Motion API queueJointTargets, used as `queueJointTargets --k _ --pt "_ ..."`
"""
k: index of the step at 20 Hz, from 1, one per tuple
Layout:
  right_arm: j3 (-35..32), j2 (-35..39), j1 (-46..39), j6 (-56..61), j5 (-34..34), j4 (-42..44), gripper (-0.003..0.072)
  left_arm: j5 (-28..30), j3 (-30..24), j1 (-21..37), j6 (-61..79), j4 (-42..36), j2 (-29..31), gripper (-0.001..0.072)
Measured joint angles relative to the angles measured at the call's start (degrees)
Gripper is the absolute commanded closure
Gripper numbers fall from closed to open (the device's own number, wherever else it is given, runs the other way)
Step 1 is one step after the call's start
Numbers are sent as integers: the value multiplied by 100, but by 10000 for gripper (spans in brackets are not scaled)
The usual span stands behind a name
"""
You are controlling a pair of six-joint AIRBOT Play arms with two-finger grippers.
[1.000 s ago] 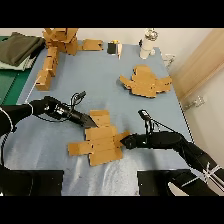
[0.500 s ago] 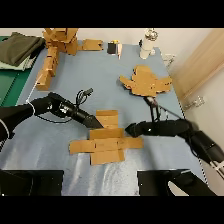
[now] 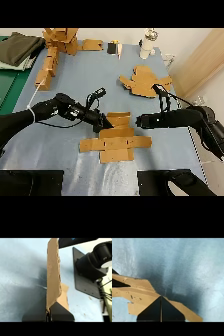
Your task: Fold the box.
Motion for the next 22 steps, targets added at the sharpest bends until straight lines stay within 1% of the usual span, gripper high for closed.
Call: queueJointTargets --k 6,9,15,22 --pt "-162 151 13 688 234 -518 683 907 -743 -291 894 -118 682 702" --pt "-260 173 17 839 341 -649 682 1381 -957 -476 1419 -313 852 701" --pt "-529 184 17 922 726 -671 683 1764 -1093 -874 2092 -595 949 702" --pt "-658 186 17 977 929 -608 682 1921 -1491 -988 2865 -944 1143 701"
